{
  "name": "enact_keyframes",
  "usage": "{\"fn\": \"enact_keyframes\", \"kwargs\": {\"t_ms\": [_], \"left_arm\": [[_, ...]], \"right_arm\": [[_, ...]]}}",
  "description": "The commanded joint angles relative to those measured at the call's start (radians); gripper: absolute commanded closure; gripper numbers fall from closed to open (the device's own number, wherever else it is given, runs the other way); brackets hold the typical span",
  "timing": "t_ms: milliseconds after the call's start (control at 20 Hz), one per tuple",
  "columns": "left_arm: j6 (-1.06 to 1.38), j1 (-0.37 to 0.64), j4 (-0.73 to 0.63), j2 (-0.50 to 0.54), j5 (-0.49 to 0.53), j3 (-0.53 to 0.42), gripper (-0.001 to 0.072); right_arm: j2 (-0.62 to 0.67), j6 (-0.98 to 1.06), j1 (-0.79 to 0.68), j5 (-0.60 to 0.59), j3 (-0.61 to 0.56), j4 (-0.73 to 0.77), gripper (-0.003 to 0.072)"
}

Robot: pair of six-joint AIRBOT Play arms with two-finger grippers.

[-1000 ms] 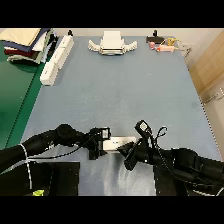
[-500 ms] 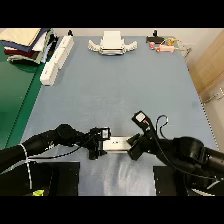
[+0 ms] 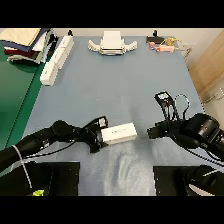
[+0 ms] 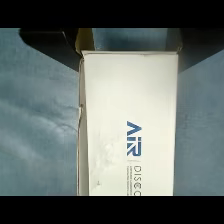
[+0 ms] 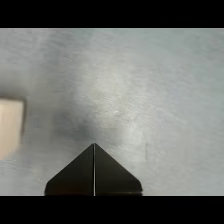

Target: Fold the box.

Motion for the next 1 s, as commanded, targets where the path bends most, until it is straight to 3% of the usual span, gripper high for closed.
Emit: {"fn": "enact_keyframes", "kwargs": {"t_ms": [0, 100, 250, 400, 500, 650, 950], "left_arm": [[-0.280, 0.130, 0.108, 0.121, 0.005, 0.021, 0.0286], [-0.561, 0.296, 0.301, 0.201, -0.006, 0.029, 0.0286], [-0.779, 0.621, 0.584, 0.247, -0.145, 0.060, 0.0286], [-0.726, 0.906, 0.595, 0.217, -0.207, 0.105, 0.0286], [-0.662, 1.023, 0.585, 0.165, -0.208, 0.146, 0.0286], [-0.598, 1.100, 0.573, 0.031, -0.208, 0.232, 0.0286], [-0.568, 1.106, 0.551, -0.284, -0.145, 0.468, 0.0286]], "right_arm": [[-0.001, 0.012, -0.020, -0.047, 0.010, -0.013, 0.0683], [-0.001, 0.012, -0.020, -0.047, 0.010, -0.013, 0.0683], [-0.001, 0.012, -0.020, -0.047, 0.010, -0.013, 0.0683], [-0.001, 0.013, -0.020, -0.047, 0.010, -0.013, 0.0683], [-0.001, 0.012, -0.020, -0.047, 0.010, -0.013, 0.0683], [-0.001, 0.013, -0.020, -0.047, 0.010, -0.013, 0.0683], [-0.001, 0.012, -0.020, -0.047, 0.010, -0.013, 0.0683]]}}
